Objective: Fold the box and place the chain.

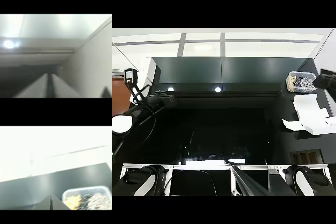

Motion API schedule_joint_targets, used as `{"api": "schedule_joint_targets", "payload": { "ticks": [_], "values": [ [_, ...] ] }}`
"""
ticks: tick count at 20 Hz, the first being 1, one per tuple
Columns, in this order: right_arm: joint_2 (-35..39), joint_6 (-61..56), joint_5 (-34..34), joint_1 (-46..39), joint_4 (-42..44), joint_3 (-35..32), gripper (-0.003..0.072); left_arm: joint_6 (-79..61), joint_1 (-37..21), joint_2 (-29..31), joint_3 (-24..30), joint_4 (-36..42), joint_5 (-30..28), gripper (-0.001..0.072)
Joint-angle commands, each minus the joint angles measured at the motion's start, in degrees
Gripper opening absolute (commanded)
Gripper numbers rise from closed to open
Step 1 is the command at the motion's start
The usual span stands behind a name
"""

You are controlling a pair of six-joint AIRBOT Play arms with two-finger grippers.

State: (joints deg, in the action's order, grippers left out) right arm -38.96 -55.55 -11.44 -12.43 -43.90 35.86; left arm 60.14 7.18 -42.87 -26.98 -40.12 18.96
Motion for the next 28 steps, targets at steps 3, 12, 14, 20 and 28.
{"api": "schedule_joint_targets", "payload": {
  "ticks": [3,12,14,20,28],
  "values": [
    [-10.7,-0.2,5.2,0.0,0.3,0.0,0.0720,-11.9,3.1,-5.4,-0.4,9.3,-0.4,0.0713],
    [-35.0,-21.8,-36.2,-31.2,-33.1,28.6,0.0720,-18.8,6.4,-5.9,-0.4,9.1,9.7,0.0713],
    [-40.2,-24.3,-46.2,-36.8,-40.0,35.7,0.0720,-18.8,6.4,-5.9,-0.3,9.1,9.7,0.0713],
    [-51.2,-3.7,-56.0,-38.7,-43.8,40.0,0.0720,-18.8,6.5,-6.6,-0.3,9.1,9.8,0.0713],
    [-54.5,15.7,-50.1,-37.2,-37.6,40.1,0.0471,-18.8,6.5,-7.5,-0.3,9.1,9.8,0.0712]
  ]
}}
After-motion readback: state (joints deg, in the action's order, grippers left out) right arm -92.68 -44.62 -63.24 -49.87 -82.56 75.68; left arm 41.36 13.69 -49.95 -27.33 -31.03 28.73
